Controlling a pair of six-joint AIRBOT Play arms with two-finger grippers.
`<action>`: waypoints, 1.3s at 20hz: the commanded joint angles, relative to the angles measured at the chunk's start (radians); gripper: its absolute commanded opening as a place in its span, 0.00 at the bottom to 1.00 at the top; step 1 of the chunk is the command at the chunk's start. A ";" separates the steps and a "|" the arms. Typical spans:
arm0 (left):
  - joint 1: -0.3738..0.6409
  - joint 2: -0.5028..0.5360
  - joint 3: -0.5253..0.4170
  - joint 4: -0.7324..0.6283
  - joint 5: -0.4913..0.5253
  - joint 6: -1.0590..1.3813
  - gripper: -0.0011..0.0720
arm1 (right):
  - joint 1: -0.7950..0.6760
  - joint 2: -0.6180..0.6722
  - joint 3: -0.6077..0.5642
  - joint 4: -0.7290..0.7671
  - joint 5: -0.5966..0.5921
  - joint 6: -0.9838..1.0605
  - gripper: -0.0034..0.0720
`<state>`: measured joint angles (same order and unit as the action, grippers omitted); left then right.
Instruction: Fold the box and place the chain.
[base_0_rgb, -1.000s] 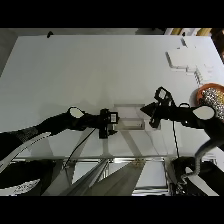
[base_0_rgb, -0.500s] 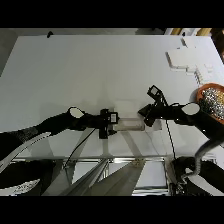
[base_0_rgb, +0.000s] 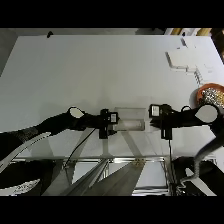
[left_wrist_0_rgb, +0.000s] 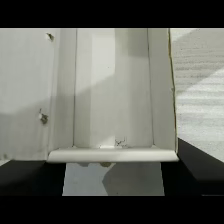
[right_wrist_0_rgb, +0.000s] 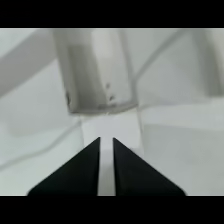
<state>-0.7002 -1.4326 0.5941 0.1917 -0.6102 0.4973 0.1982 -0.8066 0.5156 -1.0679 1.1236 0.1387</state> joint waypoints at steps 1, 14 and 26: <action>0.000 0.000 0.000 0.000 -0.001 0.000 0.29 | -0.004 -0.019 -0.021 -0.056 0.005 -0.103 0.31; 0.000 0.000 0.000 0.000 0.000 0.000 0.29 | -0.004 -0.303 -0.040 0.345 -0.142 -0.358 0.25; 0.000 0.000 0.000 0.000 0.000 0.000 0.29 | -0.005 -0.224 -0.096 0.298 -0.164 -0.154 0.61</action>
<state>-0.7002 -1.4326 0.5941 0.1928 -0.6144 0.4973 0.1936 -1.0767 0.4236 -0.7120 0.9592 -0.1478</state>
